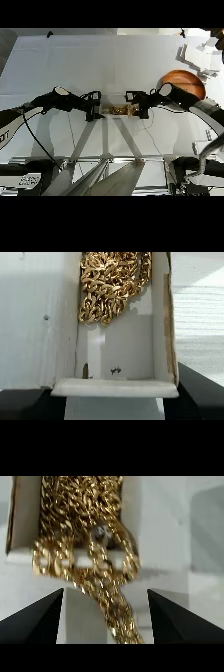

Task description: Fold the box and place the chain.

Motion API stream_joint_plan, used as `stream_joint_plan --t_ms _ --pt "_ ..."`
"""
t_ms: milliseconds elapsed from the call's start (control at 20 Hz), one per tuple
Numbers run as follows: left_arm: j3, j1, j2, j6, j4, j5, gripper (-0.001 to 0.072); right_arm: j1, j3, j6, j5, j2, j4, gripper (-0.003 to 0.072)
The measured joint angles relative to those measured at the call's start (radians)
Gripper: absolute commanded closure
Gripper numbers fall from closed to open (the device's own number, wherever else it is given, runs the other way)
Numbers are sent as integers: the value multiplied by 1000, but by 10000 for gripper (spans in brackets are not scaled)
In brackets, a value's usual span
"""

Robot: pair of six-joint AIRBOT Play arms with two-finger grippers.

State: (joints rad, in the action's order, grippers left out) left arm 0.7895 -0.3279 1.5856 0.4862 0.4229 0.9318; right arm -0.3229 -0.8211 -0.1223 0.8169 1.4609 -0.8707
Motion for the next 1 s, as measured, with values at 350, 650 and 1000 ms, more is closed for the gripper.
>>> stream_joint_plan --t_ms 350,650,1000 --pt "0 1 0 -3 -1 -4 370 2 0 -117 -12 34 138 671" --pt "0 0 0 0 0 -2 370 1 0 -20 -8 25 59 673" --pt "0 -1 0 1 1 3 370 1 2 238 84 -134 -137 673"
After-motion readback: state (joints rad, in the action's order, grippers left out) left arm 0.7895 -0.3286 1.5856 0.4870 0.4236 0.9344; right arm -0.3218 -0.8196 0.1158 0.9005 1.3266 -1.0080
